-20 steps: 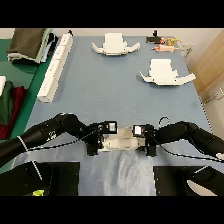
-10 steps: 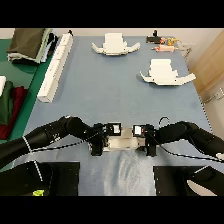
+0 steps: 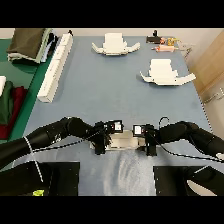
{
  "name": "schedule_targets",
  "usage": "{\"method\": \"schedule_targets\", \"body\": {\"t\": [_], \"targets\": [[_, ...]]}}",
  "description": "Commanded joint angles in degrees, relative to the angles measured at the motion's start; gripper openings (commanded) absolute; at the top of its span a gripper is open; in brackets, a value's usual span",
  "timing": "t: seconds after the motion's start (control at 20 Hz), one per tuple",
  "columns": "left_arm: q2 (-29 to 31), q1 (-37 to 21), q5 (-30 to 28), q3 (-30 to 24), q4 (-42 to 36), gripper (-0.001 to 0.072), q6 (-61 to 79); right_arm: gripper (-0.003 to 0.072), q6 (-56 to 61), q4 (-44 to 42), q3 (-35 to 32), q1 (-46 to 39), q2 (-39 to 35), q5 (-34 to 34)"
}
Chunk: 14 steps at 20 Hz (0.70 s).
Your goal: Fold the box.
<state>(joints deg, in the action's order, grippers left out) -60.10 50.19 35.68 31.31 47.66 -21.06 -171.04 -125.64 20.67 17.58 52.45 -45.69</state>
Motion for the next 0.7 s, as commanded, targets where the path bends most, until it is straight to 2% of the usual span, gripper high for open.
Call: {"method": "schedule_targets", "body": {"t": [0.0,0.05,0.1,0.45,0.5,0.55,0.6,0.65], "targets": [[-1.3,2.1,-1.4,0.1,-2.5,0.0235,0.1,0.0439,0.0,-0.1,0.0,0.0,0.0,0.0],[-1.4,2.3,-1.7,0.0,-2.5,0.0435,0.0,0.0439,0.0,-0.1,0.0,0.0,0.0,0.0],[-1.3,2.3,-1.7,0.1,-2.5,0.0528,-0.1,0.0439,0.0,-0.1,0.0,0.0,0.0,0.0],[-1.3,0.1,-1.6,0.1,-0.7,0.0523,-4.7,0.0439,0.0,-0.1,0.0,0.0,0.0,0.0],[-1.3,0.1,-1.2,0.1,0.9,0.0365,-6.6,0.0439,0.0,-0.1,0.0,0.0,0.0,0.0],[-1.0,0.1,-0.3,0.1,4.2,0.0121,-9.2,0.0439,0.0,-0.1,0.0,0.0,0.0,0.0],[-0.5,0.1,1.0,0.3,8.4,0.0044,-13.3,0.0439,0.0,-0.1,0.0,0.0,0.0,0.0],[0.3,0.1,2.3,0.7,13.4,0.0044,-19.2,0.0439,0.0,-0.1,0.0,0.0,0.0,0.0]]}}
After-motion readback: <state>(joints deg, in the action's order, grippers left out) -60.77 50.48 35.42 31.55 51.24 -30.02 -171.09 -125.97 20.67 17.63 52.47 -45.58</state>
